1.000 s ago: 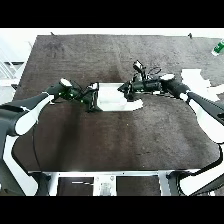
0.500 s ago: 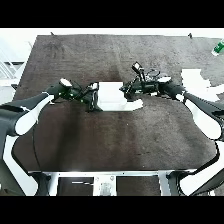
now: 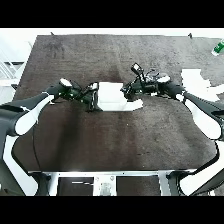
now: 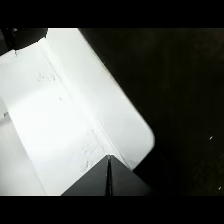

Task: Fold the box and place the chain.

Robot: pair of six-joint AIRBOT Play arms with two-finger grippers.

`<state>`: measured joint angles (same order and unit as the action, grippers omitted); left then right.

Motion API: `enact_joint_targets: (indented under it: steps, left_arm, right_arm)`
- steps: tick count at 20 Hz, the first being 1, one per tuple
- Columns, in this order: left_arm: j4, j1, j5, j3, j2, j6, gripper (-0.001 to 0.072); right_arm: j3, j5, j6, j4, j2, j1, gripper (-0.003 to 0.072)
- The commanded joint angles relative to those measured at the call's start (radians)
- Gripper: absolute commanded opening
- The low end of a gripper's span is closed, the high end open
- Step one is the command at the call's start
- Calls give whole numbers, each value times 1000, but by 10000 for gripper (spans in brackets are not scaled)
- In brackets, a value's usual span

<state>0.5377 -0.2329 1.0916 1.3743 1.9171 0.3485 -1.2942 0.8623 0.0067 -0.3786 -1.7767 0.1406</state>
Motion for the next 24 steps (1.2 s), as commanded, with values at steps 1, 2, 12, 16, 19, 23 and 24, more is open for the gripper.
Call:
enact_joint_targets:
  steps: [1,2,12,16,19,23,24]
  left_arm:
    - [0,1,0,0,0,0,616]
    - [0,1,0,0,0,0,617]
    - [0,1,-1,0,0,0,616]
    - [0,1,-1,0,0,0,616]
    - [0,1,-1,0,0,0,617]
    - [0,1,-2,0,0,0,616]
    - [0,1,-2,0,0,0,616]
  right_arm:
    - [-2,55,1,-13,73,-2,13]
    - [-1,80,2,-48,116,-2,14]
    - [137,99,-27,-521,309,-1,600]
    - [137,92,-98,-515,243,1,600]
    - [135,90,-117,-509,199,1,599]
    - [135,69,-144,-450,164,1,574]
    - [135,70,-158,-424,158,1,573]
